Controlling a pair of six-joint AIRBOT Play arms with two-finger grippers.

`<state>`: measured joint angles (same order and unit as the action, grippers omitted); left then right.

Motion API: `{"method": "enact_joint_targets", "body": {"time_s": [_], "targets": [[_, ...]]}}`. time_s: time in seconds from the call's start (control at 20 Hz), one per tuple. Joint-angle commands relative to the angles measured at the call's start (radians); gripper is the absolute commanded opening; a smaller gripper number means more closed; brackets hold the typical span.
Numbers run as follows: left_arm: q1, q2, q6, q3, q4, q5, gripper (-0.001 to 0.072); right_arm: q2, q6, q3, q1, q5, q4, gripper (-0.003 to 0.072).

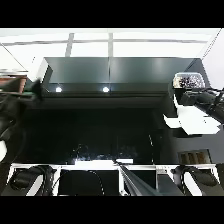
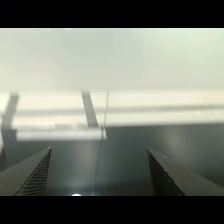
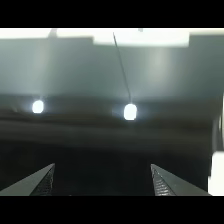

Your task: Fold the box and place the chain.

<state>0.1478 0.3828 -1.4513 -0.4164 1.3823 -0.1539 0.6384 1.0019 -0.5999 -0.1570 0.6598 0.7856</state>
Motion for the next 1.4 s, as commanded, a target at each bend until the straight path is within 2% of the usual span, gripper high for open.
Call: {"method": "enact_joint_targets", "body": {"time_s": [0.0,0.1,0.15,0.25,0.35,0.4,0.5,0.6,0.7,0.8,0.95,1.1,1.2,1.3,1.35], "targets": [[0.005,0.241,0.01,-0.062,-0.04,-0.171,0.0711,0.112,0.436,-0.064,-0.034,0.063,0.366,0.072],[-0.015,0.377,0.006,-0.173,0.013,-0.38,0.071,0.241,0.547,-0.214,-0.135,0.188,0.682,0.072],[-0.032,0.437,0.006,-0.226,0.034,-0.483,0.071,0.305,0.547,-0.289,-0.201,0.225,0.782,0.0719],[-0.061,0.523,0.005,-0.291,0.063,-0.594,0.071,0.429,0.56,-0.413,-0.366,0.254,0.864,0.0717],[-0.079,0.566,-0.016,-0.311,0.064,-0.615,0.071,0.534,0.648,-0.489,-0.535,0.334,0.855,0.0717],[-0.08,0.578,-0.037,-0.311,0.064,-0.613,0.071,0.58,0.644,-0.508,-0.613,0.381,0.794,0.0716],[-0.08,0.59,-0.049,-0.31,0.063,-0.614,0.071,0.656,0.447,-0.514,-0.728,0.454,0.584,0.0716],[-0.08,0.591,-0.049,-0.31,0.064,-0.613,0.071,0.723,0.225,-0.514,-0.778,0.526,0.466,0.0716],[-0.08,0.591,-0.049,-0.31,0.064,-0.608,0.0708,0.774,0.021,-0.514,-0.771,0.567,0.468,0.0716],[-0.08,0.591,-0.049,-0.31,0.064,-0.608,0.0708,0.807,-0.119,-0.513,-0.743,0.547,0.494,0.0716],[-0.08,0.591,-0.049,-0.31,0.064,-0.607,0.0708,0.833,-0.188,-0.515,-0.684,0.446,0.537,0.0715],[-0.08,0.591,-0.049,-0.31,0.064,-0.606,0.0707,0.874,-0.183,-0.541,-0.649,0.437,0.559,0.0714],[-0.08,0.591,-0.049,-0.31,0.064,-0.607,0.0706,0.874,-0.183,-0.543,-0.637,0.443,0.585,0.04],[-0.08,0.591,-0.049,-0.31,0.064,-0.609,0.0702,0.872,-0.159,-0.543,-0.628,0.47,0.656,0.0029],[-0.08,0.591,-0.049,-0.31,0.064,-0.61,0.0698,0.868,-0.137,-0.543,-0.629,0.473,0.639,0.0021]]}}
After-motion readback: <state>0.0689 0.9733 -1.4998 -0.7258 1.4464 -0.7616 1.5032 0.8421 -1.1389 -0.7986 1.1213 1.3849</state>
